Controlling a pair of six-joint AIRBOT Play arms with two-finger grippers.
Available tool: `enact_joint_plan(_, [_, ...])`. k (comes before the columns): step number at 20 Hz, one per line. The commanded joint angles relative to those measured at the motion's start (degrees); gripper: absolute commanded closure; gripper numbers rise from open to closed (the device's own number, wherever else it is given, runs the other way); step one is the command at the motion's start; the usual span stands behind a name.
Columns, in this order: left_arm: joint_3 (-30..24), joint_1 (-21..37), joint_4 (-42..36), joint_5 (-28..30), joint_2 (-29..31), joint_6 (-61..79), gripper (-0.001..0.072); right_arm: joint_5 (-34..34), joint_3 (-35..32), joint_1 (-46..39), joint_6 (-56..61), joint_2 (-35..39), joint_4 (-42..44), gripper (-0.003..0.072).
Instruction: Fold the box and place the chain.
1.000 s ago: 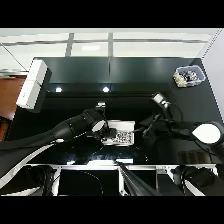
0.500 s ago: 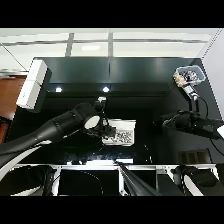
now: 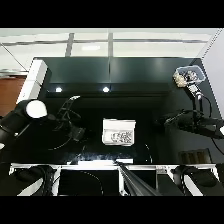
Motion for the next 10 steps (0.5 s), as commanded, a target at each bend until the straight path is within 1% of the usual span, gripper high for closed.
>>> enact_joint_plan(1, [-8.7,9.2,-14.3,8.0,1.4,37.0,-0.0004,-0.3,0.1,-0.1,2.2,0.0,0.0,0.0105])
enact_joint_plan(3, [-10.4,8.0,-16.4,10.6,1.4,53.3,-0.0004,-0.2,0.1,-0.1,2.4,0.0,0.0,0.0105])
enact_joint_plan(5, [-10.8,6.1,-19.0,14.0,1.2,64.8,-0.0003,-0.3,0.1,-0.1,2.4,0.0,0.0,0.0104])
enact_joint_plan(7, [-10.8,4.1,-22.6,15.6,0.6,72.7,-0.0003,-0.2,0.1,-0.1,2.8,0.0,0.0,0.0105])
enact_joint_plan(10, [-11.1,-0.1,-23.1,17.4,-1.6,82.1,-0.0004,-0.2,0.0,-0.1,4.9,0.0,0.0,0.0105])
